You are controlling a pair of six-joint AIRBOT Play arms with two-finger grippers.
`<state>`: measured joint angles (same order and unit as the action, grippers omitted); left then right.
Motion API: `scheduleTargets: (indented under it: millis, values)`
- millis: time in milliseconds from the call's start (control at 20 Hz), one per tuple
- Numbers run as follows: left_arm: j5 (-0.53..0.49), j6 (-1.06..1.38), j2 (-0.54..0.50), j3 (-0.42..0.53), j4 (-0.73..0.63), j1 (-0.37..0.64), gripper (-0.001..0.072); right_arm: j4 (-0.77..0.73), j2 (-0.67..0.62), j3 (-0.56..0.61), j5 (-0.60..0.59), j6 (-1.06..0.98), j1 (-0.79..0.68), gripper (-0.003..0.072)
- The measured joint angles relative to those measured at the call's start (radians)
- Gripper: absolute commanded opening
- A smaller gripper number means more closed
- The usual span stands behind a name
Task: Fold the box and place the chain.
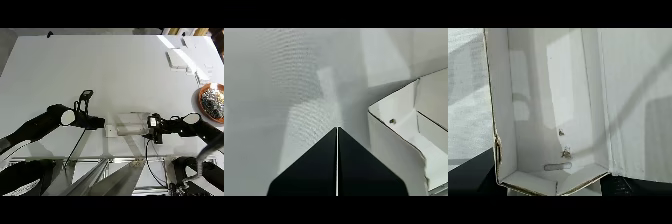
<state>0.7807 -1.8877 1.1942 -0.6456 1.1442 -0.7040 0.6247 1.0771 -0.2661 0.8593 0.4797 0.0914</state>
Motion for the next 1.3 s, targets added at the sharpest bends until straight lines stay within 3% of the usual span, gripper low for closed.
scheduleTargets:
  millis: [550,800,1200,1300]
  values:
    - [-0.035,0.274,0.064,0.006,-0.332,-0.07,0.001,0.0,0.0,0.0,0.0,0.0,0.0,0.0468]
    - [-0.105,0.304,0.041,0.006,-0.366,-0.108,0.0168,0.0,0.0,0.0,0.0,0.0,0.0,0.0468]
    - [-0.164,0.311,-0.001,0.006,-0.364,-0.131,0.0172,-0.001,0.0,0.0,0.0,0.0,0.0,0.0468]
    - [-0.172,0.314,-0.008,0.006,-0.36,-0.132,0.0232,-0.001,0.0,0.0,0.0,0.0,0.0,0.0468]
